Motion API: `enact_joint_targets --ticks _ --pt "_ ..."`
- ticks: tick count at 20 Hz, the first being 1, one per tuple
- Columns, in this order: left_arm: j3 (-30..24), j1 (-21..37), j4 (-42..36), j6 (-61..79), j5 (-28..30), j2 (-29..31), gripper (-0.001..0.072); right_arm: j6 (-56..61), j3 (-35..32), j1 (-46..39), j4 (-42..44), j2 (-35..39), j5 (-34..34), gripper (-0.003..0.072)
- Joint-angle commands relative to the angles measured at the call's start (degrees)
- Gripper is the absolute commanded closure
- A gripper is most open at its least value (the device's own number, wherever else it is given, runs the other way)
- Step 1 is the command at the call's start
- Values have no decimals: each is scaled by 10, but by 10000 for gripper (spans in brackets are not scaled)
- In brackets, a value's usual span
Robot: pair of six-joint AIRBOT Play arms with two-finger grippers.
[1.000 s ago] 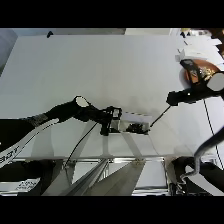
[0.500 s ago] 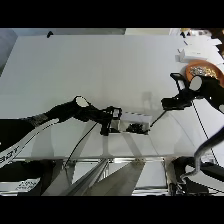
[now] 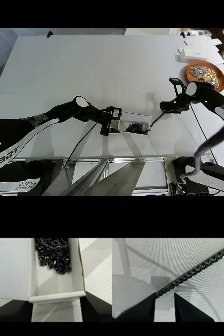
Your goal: Fold the box and place the chain.
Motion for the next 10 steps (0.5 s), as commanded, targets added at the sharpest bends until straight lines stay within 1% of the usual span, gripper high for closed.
enact_joint_targets --ticks 1,3,5,6,8,10 --pt "0 0 0 0 0 0 502 2 -13 0 -2 -2 -18 467" --pt "0 0 0 0 0 0 502 2 -17 0 -1 -5 -21 474" --pt "0 0 0 0 0 0 502 -9 -17 0 10 -5 -10 618" --pt "0 0 0 0 0 0 502 -25 -17 0 22 -5 4 663" --pt "0 0 0 0 0 0 502 -45 -17 0 38 3 25 664" --pt "0 0 0 0 0 0 502 -45 -17 0 40 36 37 664"
